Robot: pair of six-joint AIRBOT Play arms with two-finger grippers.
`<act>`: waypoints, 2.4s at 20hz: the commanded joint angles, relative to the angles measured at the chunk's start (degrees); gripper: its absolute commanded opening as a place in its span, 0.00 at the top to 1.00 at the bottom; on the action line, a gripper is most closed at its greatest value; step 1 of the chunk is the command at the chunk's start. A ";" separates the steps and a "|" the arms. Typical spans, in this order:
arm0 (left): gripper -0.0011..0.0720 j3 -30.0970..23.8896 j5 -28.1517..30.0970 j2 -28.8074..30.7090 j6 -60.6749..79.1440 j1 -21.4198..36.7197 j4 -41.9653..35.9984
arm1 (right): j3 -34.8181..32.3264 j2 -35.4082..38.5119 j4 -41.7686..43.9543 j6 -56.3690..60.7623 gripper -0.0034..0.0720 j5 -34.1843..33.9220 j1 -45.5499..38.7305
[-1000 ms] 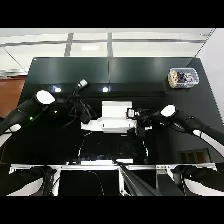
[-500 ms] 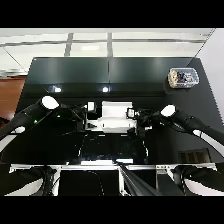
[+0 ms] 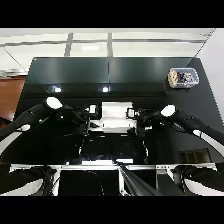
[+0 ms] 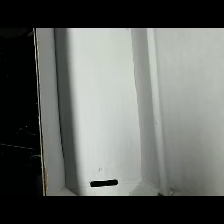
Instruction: Fold the box and place the chain.
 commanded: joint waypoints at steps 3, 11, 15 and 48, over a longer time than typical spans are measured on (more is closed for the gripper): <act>0.77 -0.02 -1.60 -0.13 0.37 -0.02 -1.73 | -0.02 0.02 0.02 0.00 0.66 0.02 0.02; 0.76 -0.02 4.74 -0.68 0.35 -4.48 -3.87 | -0.02 0.02 0.00 0.00 0.66 0.02 0.02; 0.76 -0.02 5.11 -1.92 0.31 -4.90 -10.01 | -0.02 0.02 0.00 0.00 0.66 0.02 0.02; 0.95 -2.54 -6.08 4.87 -87.52 26.05 5.62 | -0.02 0.02 0.00 0.00 0.66 0.02 0.02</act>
